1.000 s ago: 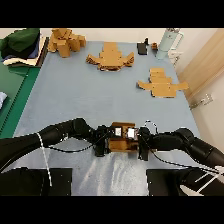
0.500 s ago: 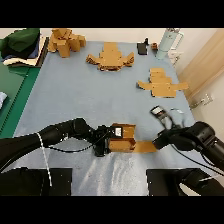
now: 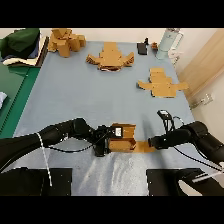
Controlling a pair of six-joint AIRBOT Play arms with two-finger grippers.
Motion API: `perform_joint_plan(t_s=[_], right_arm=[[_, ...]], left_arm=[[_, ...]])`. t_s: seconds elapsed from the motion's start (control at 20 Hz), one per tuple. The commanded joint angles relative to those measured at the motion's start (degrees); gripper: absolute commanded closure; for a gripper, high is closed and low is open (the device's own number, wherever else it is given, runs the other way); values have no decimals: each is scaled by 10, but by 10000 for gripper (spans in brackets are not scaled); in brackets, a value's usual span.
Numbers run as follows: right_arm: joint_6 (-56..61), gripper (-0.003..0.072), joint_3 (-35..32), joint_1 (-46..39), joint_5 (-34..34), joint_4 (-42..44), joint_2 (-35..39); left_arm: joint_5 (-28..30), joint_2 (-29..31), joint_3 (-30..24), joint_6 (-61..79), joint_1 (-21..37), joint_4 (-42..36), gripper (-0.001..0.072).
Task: Fold the box.
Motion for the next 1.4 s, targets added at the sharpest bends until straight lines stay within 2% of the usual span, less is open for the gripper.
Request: perform_joint_plan(t_s=[0.0,0.15,0.7,0.8,0.85,0.9,0.95,1.0,1.05,1.35], right_arm=[[-62,684,-11,-5,27,119,-18],[-84,684,-11,-4,25,171,0],[-107,681,2,-1,7,216,22],[-107,500,23,-1,-1,215,33],[-106,456,33,-1,-3,215,37],[-106,454,39,-1,-4,216,39],[-106,414,40,-1,-5,216,38],[-106,291,40,-1,-6,218,34],[-106,238,40,-1,-8,225,28],[-107,237,40,-1,-5,260,-4]], left_arm=[[0,0,0,0,0,0,182],[0,0,0,0,0,0,182],[0,0,0,0,0,0,182],[0,0,0,0,0,0,182],[0,0,0,0,0,0,182],[0,0,0,0,0,0,182],[0,0,0,0,0,0,182],[0,0,0,0,0,0,182],[0,0,0,0,0,0,182],[0,0,0,0,0,0,182]])
